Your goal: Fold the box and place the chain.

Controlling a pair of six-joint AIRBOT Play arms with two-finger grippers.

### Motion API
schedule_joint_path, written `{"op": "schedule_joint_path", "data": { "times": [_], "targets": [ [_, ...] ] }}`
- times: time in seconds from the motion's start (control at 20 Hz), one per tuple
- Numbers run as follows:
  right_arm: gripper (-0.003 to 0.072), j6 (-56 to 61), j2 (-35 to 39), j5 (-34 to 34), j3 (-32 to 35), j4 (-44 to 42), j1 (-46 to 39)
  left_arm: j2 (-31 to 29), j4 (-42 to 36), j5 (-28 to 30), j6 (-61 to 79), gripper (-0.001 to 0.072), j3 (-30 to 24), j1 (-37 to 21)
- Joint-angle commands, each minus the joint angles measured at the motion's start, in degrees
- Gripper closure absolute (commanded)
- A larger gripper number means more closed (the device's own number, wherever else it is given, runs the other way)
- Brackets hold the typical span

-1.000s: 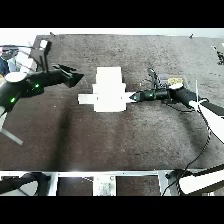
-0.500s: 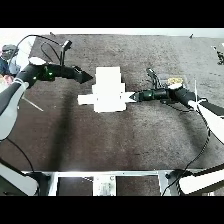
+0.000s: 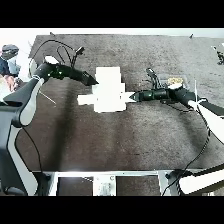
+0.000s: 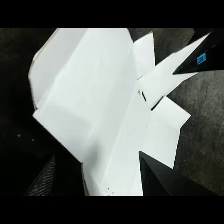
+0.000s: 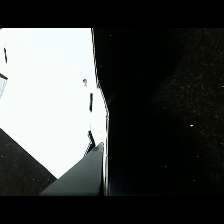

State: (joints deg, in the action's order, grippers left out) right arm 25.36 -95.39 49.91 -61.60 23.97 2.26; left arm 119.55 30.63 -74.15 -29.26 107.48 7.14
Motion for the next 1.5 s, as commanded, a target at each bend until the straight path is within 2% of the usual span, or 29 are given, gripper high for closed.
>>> {"op": "schedule_joint_path", "data": {
  "times": [0.0, 0.2, 0.25, 0.35, 0.4, 0.5, 0.7, 0.75, 0.8, 0.85, 0.9, 0.95, 1.0, 1.05, 1.1, 1.15, 1.2, 1.45],
  "targets": [
    [0.0676, -0.31, -0.02, 0.22, 0.0, 0.28, 0.04, 3.67, 0.98, -1.68, -2.25, 0.0143, 2.93, 0.2],
    [0.0676, -0.37, 0.02, 0.22, 0.0, 0.42, 0.04, 5.53, -0.24, -4.46, -0.22, 0.0145, 2.99, 0.46],
    [0.0676, -0.37, 0.02, 0.22, 0.0, 0.48, 0.04, 5.73, -1.03, -5.95, 0.46, 0.0182, 2.99, 0.74],
    [0.0676, -0.37, 0.02, 0.22, 0.0, 0.5, 0.04, 5.84, -0.87, -7.8, 1.31, 0.0186, 2.99, 1.44],
    [0.0676, -0.35, 0.02, 0.24, 0.0, 0.61, 0.04, 5.84, -1.07, -7.96, 1.92, 0.0249, 2.99, 1.81],
    [0.0676, -0.33, 0.02, 0.24, 0.0, 1.49, 0.07, 5.84, -1.77, -7.89, 2.71, 0.0296, 2.99, 2.12],
    [0.0676, -0.9, 0.02, 0.2, 0.0, 1.6, 0.04, 5.81, -2.56, -7.69, 2.78, 0.0297, 2.99, 2.12],
    [0.0676, -1.51, 0.02, 0.2, 0.0, 1.6, 0.07, 5.84, -2.86, -7.65, 2.78, 0.0317, 2.99, 2.12],
    [0.0676, -1.66, 0.02, 0.2, 0.0, 1.6, 0.04, 5.81, -3.3, -7.37, 2.78, 0.0425, 2.99, 2.12],
    [0.0676, -1.66, 0.02, 0.17, 0.0, 1.6, 0.04, 5.81, -3.69, -7.02, 2.8, 0.0426, 2.99, 2.12],
    [0.0676, -1.68, 0.02, 0.15, 0.0, 1.62, 0.04, 5.81, -3.74, -6.73, 2.8, 0.0477, 2.99, 2.12],
    [0.0676, -1.84, 0.02, 0.15, 0.0, 1.81, 0.04, 5.81, -3.65, -6.4, 2.82, 0.0593, 2.99, 2.12],
    [0.0676, -1.84, 0.02, 0.17, 0.0, 1.81, 0.04, 5.81, -3.65, -6.01, 2.8, 0.0618, 2.99, 2.12],
    [0.0675, -1.86, 0.02, 0.15, 0.0, 1.81, 0.04, 5.81, -3.65, -5.84, 2.99, 0.0697, 2.99, 2.12],
    [0.0674, -1.84, 0.02, 0.2, 0.0, 1.79, 0.04, 5.81, -3.63, -5.99, 3.63, 0.0698, 2.99, 2.12],
    [0.0548, -1.84, 0.04, 0.2, -0.02, 1.77, 0.0, 5.81, -3.58, -6.29, 5.25, 0.0698, 2.99, 2.12],
    [0.036, -1.81, 0.28, 0.28, -0.02, 1.75, -0.15, 5.81, -3.61, -7.04, 8.11, 0.0697, 2.99, 2.1],
    [0.0341, -1.81, 6.51, 0.2, -0.07, 1.27, -4.46, 5.79, -3.17, -10.56, 25.55, 0.0699, 2.99, 2.1]
  ]
}}
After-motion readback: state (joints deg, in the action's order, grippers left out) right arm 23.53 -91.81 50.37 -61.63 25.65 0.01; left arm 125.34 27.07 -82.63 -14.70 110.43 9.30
